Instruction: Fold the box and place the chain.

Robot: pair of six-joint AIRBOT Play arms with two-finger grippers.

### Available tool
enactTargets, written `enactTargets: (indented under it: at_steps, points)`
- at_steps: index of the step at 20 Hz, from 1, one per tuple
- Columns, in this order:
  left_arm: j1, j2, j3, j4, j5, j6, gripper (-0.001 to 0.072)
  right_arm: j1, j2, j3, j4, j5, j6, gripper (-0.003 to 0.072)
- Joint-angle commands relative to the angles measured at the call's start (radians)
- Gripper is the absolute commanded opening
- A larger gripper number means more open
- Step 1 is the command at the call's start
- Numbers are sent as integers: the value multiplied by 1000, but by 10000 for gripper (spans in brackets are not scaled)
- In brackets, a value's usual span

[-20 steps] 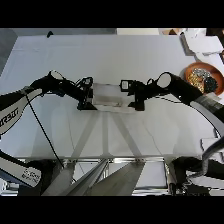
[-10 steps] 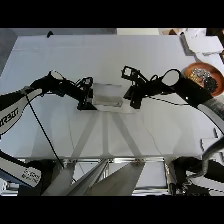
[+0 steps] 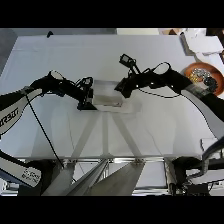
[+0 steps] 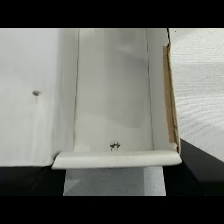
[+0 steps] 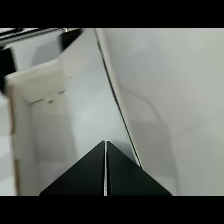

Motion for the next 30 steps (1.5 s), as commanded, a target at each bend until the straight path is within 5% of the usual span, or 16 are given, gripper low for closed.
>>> enactTargets:
  at_steps: [1, 9, 19, 22, 26, 28, 30]
  points:
    - [0, 0, 0, 0, 0, 0, 274, -42, -87, 32, 103, -34, 54, 8]
    - [0, 0, 0, 0, 0, 0, 274, -68, -89, 32, 69, 111, 70, 11]
    - [0, 0, 0, 0, 0, 0, 274, -79, 235, 2, -296, 387, 69, 21]
    - [0, 0, 0, 0, 0, 0, 274, -39, 317, -104, -378, 323, 29, 61]
    - [0, 0, 0, 0, 0, 1, 274, 29, 373, -269, -419, 71, -15, 76]
    - [0, 0, 0, 0, 0, 0, 274, 61, 349, -299, -483, -24, -15, 229]
    - [0, 0, 0, 0, 0, 0, 274, 84, 312, -300, -503, -99, -15, 245]
